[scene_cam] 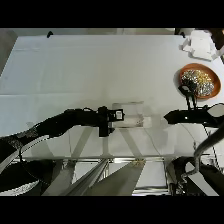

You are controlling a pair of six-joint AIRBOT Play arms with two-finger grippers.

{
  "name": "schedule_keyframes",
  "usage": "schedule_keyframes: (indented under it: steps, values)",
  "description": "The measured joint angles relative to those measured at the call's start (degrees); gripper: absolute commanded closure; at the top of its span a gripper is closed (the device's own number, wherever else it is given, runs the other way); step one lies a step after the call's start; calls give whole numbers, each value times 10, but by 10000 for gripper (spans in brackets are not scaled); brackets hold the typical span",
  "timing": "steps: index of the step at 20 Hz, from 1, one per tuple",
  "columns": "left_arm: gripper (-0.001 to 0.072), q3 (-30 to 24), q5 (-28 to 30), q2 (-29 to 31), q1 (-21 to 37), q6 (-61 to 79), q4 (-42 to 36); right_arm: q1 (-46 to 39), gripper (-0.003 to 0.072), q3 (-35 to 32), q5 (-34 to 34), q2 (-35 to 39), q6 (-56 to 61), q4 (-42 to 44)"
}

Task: Fold the box and place the chain.

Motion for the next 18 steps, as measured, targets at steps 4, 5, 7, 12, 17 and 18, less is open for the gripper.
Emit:
schedule_keyframes:
  steps: [4,5,7,12,17,18]
  values:
    - [574,0,0,0,0,0,0,-2,666,0,35,-57,16,42]
    - [574,0,0,0,0,0,0,-2,666,0,42,-70,17,52]
    - [574,0,0,0,0,0,0,-2,666,0,51,-89,13,75]
    - [574,0,0,0,0,0,0,7,665,0,58,-133,-2,105]
    - [574,0,0,0,0,0,0,32,665,0,55,-157,-20,127]
    - [574,0,0,0,0,0,0,34,662,0,55,-159,-25,134]
